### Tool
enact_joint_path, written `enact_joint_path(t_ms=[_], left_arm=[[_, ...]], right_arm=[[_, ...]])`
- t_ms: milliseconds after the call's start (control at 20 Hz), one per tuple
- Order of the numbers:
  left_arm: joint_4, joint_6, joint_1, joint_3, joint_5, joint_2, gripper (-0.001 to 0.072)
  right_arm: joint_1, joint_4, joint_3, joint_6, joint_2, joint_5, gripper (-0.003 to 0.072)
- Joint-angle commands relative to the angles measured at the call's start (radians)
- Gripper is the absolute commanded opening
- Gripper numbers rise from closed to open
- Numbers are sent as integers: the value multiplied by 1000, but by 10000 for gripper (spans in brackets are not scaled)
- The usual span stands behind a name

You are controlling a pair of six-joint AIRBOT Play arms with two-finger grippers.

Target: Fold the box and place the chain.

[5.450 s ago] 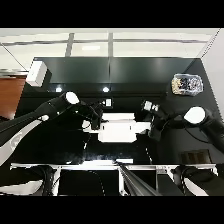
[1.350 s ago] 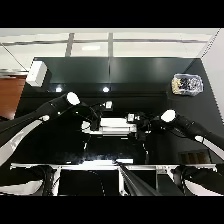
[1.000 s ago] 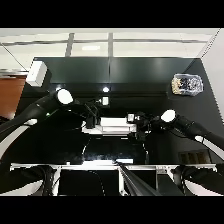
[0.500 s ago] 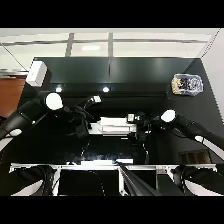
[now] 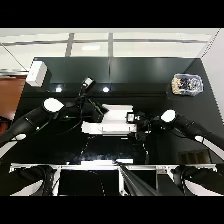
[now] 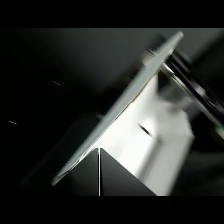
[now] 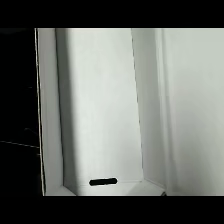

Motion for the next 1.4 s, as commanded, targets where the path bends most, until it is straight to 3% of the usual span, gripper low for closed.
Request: enact_joint_path(t_ms=[0,250,500,650,800,950,1100,1150,1200,1250,1350], left_arm=[[18,56,2,11,128,-53,28],[142,45,2,63,-64,-191,28],[195,42,2,110,-79,-211,27],[293,-10,18,152,-129,-140,28],[416,-137,89,137,-233,-5,45],[320,-75,251,26,-263,142,61],[270,183,332,-80,-458,175,64],[283,298,315,-105,-493,172,212],[300,399,284,-125,-482,172,562],[324,430,248,-130,-432,169,710],[406,454,163,-129,-283,153,710]], right_arm=[[0,0,-1,0,0,0,204],[0,0,-1,0,0,0,204],[0,0,-1,0,0,0,203],[0,0,-1,0,0,0,204],[0,0,-1,0,0,0,204],[0,0,-1,0,0,0,204],[0,0,-1,0,0,0,204],[0,0,-1,0,0,0,204],[0,0,-1,0,0,0,204],[0,0,-1,0,0,0,204],[0,0,-1,0,0,0,204]])
